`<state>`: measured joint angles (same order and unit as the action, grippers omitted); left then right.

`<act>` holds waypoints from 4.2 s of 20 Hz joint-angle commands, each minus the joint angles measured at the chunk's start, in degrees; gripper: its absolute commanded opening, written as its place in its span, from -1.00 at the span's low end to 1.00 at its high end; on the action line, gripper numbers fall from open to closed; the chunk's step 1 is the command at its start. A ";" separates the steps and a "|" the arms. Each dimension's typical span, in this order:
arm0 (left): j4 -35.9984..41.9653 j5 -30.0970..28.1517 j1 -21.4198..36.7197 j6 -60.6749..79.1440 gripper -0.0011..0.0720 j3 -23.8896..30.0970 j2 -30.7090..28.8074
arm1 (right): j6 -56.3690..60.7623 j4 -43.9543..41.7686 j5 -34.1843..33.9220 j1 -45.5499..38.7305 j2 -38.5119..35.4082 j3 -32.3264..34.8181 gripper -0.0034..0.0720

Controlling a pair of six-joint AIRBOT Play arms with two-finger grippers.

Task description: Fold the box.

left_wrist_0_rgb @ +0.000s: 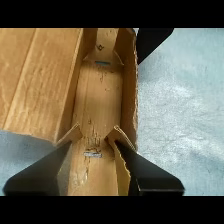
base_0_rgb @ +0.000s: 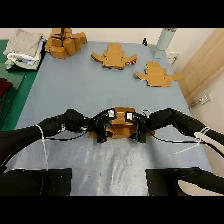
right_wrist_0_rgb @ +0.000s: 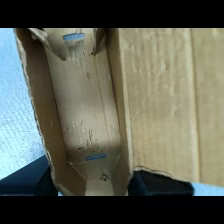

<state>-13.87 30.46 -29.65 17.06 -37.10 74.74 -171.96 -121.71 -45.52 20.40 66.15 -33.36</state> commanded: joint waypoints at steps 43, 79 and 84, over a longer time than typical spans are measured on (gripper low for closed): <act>-27.19 -4.42 -3.85 -103.89 -0.93 6.03 -16.28 | 0.04 0.00 -0.02 0.00 -0.04 0.00 0.42; -15.67 -7.34 -3.98 -92.78 0.18 4.55 -12.83 | 0.02 0.00 -0.02 -0.07 -0.04 0.00 0.42; -19.87 -6.01 -4.46 -100.52 0.18 1.57 -11.21 | 0.04 0.00 0.00 -0.07 -0.04 0.00 0.42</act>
<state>-30.44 23.44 -33.74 -78.89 -33.74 62.50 -171.94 -121.71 -45.54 20.38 66.15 -33.36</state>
